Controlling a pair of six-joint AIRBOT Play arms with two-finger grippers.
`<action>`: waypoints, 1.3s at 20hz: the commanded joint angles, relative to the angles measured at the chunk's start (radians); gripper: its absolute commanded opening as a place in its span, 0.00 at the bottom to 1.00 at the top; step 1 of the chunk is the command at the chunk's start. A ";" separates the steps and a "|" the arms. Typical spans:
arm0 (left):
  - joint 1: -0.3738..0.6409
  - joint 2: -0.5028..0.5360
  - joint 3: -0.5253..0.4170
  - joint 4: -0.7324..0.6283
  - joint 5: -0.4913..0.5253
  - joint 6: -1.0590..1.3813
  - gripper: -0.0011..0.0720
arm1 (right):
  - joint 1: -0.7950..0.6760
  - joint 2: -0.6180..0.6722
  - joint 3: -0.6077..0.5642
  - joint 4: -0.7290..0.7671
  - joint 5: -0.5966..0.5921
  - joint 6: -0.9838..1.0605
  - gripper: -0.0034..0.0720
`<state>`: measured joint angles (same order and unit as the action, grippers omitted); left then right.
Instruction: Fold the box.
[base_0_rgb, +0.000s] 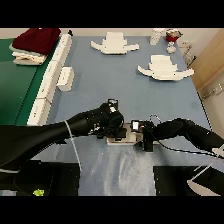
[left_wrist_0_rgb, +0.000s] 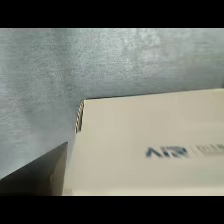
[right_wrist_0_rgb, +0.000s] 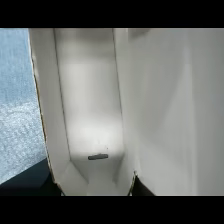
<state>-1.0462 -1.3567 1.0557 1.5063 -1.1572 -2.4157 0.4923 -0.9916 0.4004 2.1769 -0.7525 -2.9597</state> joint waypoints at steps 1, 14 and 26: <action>0.000 0.076 0.040 -0.001 -0.075 0.051 0.70 | 0.000 0.000 0.000 0.000 0.000 0.001 0.63; -0.002 0.201 0.050 0.005 -0.107 0.263 0.04 | 0.000 0.000 0.000 0.000 0.000 0.001 0.63; 0.246 0.551 -0.370 -0.334 0.034 1.420 0.97 | 0.000 0.000 0.000 0.000 0.000 0.001 0.63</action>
<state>-0.9283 -0.8761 0.8040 1.3273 -1.1805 -1.4220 0.4923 -0.9916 0.4004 2.1769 -0.7528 -2.9593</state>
